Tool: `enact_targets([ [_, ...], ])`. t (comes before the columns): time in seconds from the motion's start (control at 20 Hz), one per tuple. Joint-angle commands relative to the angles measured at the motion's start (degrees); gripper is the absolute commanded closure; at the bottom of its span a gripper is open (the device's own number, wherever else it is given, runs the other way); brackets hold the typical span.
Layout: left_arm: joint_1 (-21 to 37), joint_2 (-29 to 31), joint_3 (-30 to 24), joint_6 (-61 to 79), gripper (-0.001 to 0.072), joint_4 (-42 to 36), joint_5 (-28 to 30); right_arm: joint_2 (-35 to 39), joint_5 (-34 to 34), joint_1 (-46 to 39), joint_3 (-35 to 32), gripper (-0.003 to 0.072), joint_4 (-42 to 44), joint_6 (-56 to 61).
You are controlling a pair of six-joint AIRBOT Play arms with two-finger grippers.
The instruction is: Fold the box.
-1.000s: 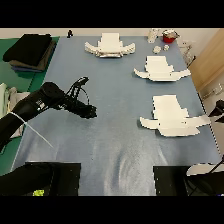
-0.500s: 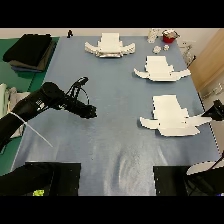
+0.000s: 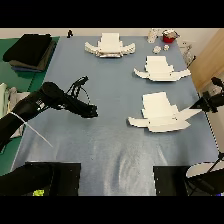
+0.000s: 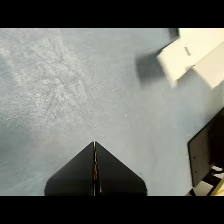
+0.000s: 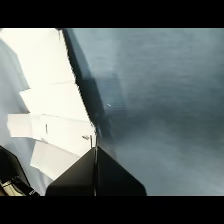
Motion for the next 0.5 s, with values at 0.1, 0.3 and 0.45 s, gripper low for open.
enact_targets([
  [0.1, 0.04, -0.02, -0.02, 0.13, 0.0696, -2.91, 2.56, 12.66, 8.02, 9.62, -10.51, 0.0687, 5.86, 7.06],
  [0.3, 0.04, -0.02, -0.02, 0.13, 0.0696, -2.67, 0.68, 29.77, 17.59, 16.46, -32.26, 0.0688, 5.46, 13.27],
  [0.45, 0.04, -0.02, -0.02, 0.24, 0.0696, -1.73, -2.69, 40.79, 24.24, 21.29, -45.55, 0.0688, 4.74, 16.79],
])
